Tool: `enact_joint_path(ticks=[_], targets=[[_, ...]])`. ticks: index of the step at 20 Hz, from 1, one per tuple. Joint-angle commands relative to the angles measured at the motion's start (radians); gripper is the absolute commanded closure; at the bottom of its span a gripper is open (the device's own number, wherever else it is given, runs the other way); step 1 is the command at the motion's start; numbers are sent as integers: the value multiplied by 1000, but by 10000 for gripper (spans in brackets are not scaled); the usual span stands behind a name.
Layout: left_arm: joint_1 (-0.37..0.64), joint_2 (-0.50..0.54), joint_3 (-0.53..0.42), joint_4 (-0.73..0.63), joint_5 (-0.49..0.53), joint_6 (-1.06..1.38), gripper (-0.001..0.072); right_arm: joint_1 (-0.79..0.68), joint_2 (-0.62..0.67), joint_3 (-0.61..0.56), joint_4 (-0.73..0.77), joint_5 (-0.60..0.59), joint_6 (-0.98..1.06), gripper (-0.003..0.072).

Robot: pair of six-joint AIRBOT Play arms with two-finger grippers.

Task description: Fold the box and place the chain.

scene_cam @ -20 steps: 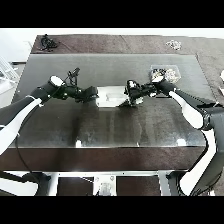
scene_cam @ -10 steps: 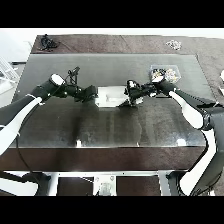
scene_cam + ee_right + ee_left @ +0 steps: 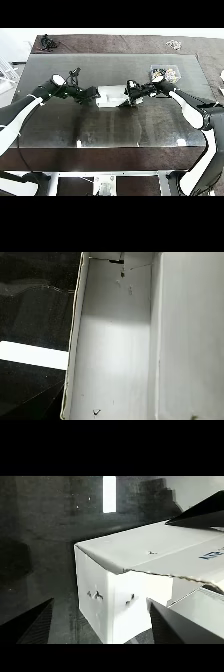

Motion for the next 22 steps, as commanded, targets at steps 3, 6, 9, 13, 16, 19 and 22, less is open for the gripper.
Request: enact_joint_path(ticks=[3,6,9,13,16,19,22], targets=[[-24,-26,18,0,19,2,47,0,0,0,0,0,0,166],[-24,-34,42,1,5,-2,47,0,0,0,0,0,0,166],[-24,-35,46,14,-5,-10,47,0,0,0,0,0,0,166],[-38,-35,111,133,-69,-122,47,0,0,0,0,0,0,166],[-38,-35,122,142,-114,-165,48,0,0,0,0,0,0,166],[-51,-35,122,159,-134,-177,48,0,0,0,0,0,0,166],[-51,-35,122,171,-135,-188,48,0,0,0,0,0,0,166]])
